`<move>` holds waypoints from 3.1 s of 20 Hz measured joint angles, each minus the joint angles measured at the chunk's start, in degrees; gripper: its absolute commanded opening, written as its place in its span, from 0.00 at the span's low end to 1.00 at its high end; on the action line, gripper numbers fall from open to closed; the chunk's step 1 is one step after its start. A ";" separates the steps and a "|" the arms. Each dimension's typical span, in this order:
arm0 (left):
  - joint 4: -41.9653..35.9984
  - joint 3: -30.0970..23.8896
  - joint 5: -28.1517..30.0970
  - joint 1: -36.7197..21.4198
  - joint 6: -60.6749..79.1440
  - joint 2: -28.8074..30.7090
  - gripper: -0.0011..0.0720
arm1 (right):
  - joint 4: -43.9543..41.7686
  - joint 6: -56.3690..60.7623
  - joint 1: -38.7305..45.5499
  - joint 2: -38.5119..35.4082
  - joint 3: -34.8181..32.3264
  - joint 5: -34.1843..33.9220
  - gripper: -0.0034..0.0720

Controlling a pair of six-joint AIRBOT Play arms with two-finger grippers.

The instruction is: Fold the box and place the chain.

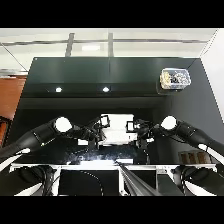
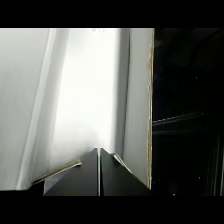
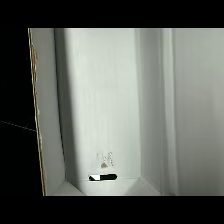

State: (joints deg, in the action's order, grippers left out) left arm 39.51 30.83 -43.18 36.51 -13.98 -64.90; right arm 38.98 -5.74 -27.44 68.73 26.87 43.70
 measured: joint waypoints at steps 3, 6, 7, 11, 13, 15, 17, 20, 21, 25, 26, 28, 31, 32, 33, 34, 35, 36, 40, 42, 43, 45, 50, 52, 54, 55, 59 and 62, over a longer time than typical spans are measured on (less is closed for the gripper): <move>6.95 0.68 -2.69 -4.44 -7.89 3.32 0.05 | 0.00 0.00 0.00 0.00 0.00 0.00 0.45; 15.65 0.96 -5.14 -12.98 -19.78 7.80 0.05 | 0.00 0.00 0.00 0.00 0.00 -0.02 0.45; 17.97 0.98 -6.01 -16.98 -24.87 8.98 0.05 | 0.00 0.00 0.00 0.00 0.00 -0.02 0.45; 21.55 0.39 -12.66 -32.72 -44.98 9.92 0.05 | 0.00 0.00 0.00 0.00 0.00 -0.02 0.45; 20.55 -0.87 -17.29 -38.45 -51.32 8.98 0.05 | 0.00 -0.02 0.00 0.00 0.00 -0.02 0.45; 17.51 -2.95 -19.91 -42.07 -55.08 7.56 0.05 | 0.00 -0.02 0.00 0.00 0.00 -0.04 0.45; 12.17 -5.40 -21.79 -44.00 -56.30 5.35 0.05 | 0.00 -0.02 0.00 0.00 0.00 -0.04 0.45; 2.47 -8.37 -23.10 -45.05 -54.01 0.96 0.05 | 0.00 -0.02 0.00 0.00 0.00 -0.04 0.45; 0.02 -8.94 -23.41 -44.74 -53.11 -0.35 0.05 | 0.00 -0.02 0.00 0.00 0.00 -0.04 0.45; -5.07 -10.03 -22.38 -40.00 -50.69 -4.17 0.05 | 0.02 -0.07 0.00 0.00 0.00 -0.04 0.45; -5.77 -10.16 -21.66 -38.34 -50.38 -4.72 0.05 | 0.00 -0.07 0.00 0.00 0.00 -0.04 0.45; -6.69 -10.32 -19.98 -35.45 -49.96 -5.33 0.05 | 0.00 -0.04 0.00 0.00 0.00 -0.04 0.45; -7.91 -10.40 -18.51 -32.35 -49.44 -5.73 0.05 | 0.00 -0.04 0.00 0.00 0.00 -0.04 0.45; -8.04 -10.43 -18.08 -31.41 -49.35 -5.79 0.05 | 0.00 -0.04 0.00 0.00 0.00 -0.04 0.45; -8.33 -10.43 -17.46 -30.60 -49.27 -5.88 0.05 | 0.00 -0.04 0.00 0.00 0.00 -0.04 0.45; -8.41 -10.43 -17.03 -29.79 -49.18 -5.90 0.05 | 0.00 -0.04 0.00 0.00 0.00 -0.04 0.45; -8.68 -10.43 -16.24 -29.18 -49.16 -5.92 0.05 | 0.00 -0.04 0.00 0.00 0.00 -0.04 0.45; -9.05 -10.43 -15.76 -28.68 -49.05 -5.95 0.05 | 0.00 -0.04 0.00 0.00 0.00 -0.04 0.45; -12.96 -10.43 -15.50 -27.76 -44.50 -5.99 0.05 | 0.00 -0.04 0.00 0.00 0.00 -0.04 0.45; -15.39 -10.43 -16.48 -27.61 -42.01 -5.86 0.20 | 0.00 -0.04 0.00 0.00 0.00 -0.04 0.45; -16.11 -10.36 -17.25 -27.56 -41.05 -5.75 0.46 | 0.00 -0.02 0.00 0.00 0.00 -0.04 0.45; -17.27 -9.94 -18.36 -27.50 -39.23 -5.64 0.82 | 0.00 -0.02 0.00 0.00 0.00 -0.04 0.45; -18.40 -6.95 -23.32 -27.15 -35.19 -5.27 0.92 | 0.00 -0.04 0.00 0.00 0.00 -0.04 0.45; -18.29 -5.31 -24.68 -25.99 -34.27 -4.92 0.92 | 0.02 -0.04 0.00 0.00 0.00 -0.04 0.45; -16.35 -3.72 -24.15 -23.71 -35.43 -4.68 0.92 | 0.02 -0.04 0.00 0.00 0.00 -0.04 0.45; -14.86 -3.02 -23.02 -22.40 -36.72 -4.63 0.92 | 0.00 -0.04 0.00 0.00 0.00 -0.04 0.45; -10.67 -1.03 -18.29 -18.23 -40.94 -4.50 0.92 | 0.00 -0.04 0.00 0.00 0.00 -0.04 0.45; -9.40 -0.28 -13.90 -15.45 -43.78 -4.50 0.92 | 0.02 -0.04 0.00 0.00 0.00 -0.04 0.45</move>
State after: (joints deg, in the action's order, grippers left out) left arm 30.11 30.55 -57.08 21.06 -57.76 -69.41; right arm 39.00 -5.78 -27.44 68.73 26.87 43.66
